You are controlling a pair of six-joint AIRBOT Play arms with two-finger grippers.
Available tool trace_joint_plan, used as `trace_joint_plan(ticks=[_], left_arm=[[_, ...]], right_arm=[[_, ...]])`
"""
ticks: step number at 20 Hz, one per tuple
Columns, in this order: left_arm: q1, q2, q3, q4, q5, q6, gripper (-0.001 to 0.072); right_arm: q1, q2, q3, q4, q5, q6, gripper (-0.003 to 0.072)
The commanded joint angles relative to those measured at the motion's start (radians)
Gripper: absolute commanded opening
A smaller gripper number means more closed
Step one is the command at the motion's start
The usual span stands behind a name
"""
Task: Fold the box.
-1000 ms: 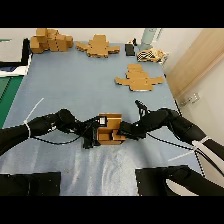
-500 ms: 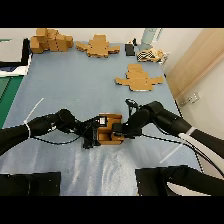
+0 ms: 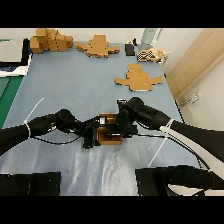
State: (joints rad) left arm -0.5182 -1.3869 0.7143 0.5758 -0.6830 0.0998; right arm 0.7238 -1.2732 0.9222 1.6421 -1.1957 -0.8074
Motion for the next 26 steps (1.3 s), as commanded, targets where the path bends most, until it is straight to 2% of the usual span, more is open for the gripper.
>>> trace_joint_plan(ticks=[1, 8, 11, 13, 15, 16, 20, 22, 26], left_arm=[[0.000, 0.001, 0.000, 0.000, 0.000, 0.000, 0.0507], [0.000, 0.001, 0.000, 0.000, 0.000, 0.001, 0.0507], [0.000, 0.001, 0.000, 0.000, 0.001, 0.001, 0.0507], [0.000, 0.001, 0.000, 0.000, 0.000, 0.001, 0.0507], [0.000, 0.001, 0.000, 0.000, 0.000, 0.001, 0.0507], [0.000, 0.001, 0.000, 0.000, 0.000, 0.001, 0.0507], [0.001, 0.001, 0.000, 0.000, 0.000, 0.001, 0.0507], [0.000, 0.001, 0.000, 0.000, 0.000, 0.000, 0.0507], [0.000, 0.001, 0.000, 0.000, 0.000, 0.001, 0.0507]], right_arm=[[0.041, -0.027, 0.032, -0.022, -0.029, 0.042, 0.0397], [0.058, -0.079, 0.033, -0.052, -0.074, 0.094, 0.0396], [0.058, -0.095, 0.033, -0.096, -0.102, 0.105, 0.0252], [0.058, -0.095, 0.033, -0.124, -0.103, 0.105, 0.0112], [0.058, -0.095, 0.033, -0.128, -0.102, 0.103, 0.0014], [0.058, -0.095, 0.033, -0.128, -0.102, 0.100, 0.0006], [0.060, -0.093, 0.034, -0.128, -0.092, 0.080, 0.0008], [0.062, -0.085, 0.034, -0.114, -0.095, 0.081, 0.0307], [0.062, -0.068, 0.034, -0.105, -0.105, 0.081, 0.0311]])
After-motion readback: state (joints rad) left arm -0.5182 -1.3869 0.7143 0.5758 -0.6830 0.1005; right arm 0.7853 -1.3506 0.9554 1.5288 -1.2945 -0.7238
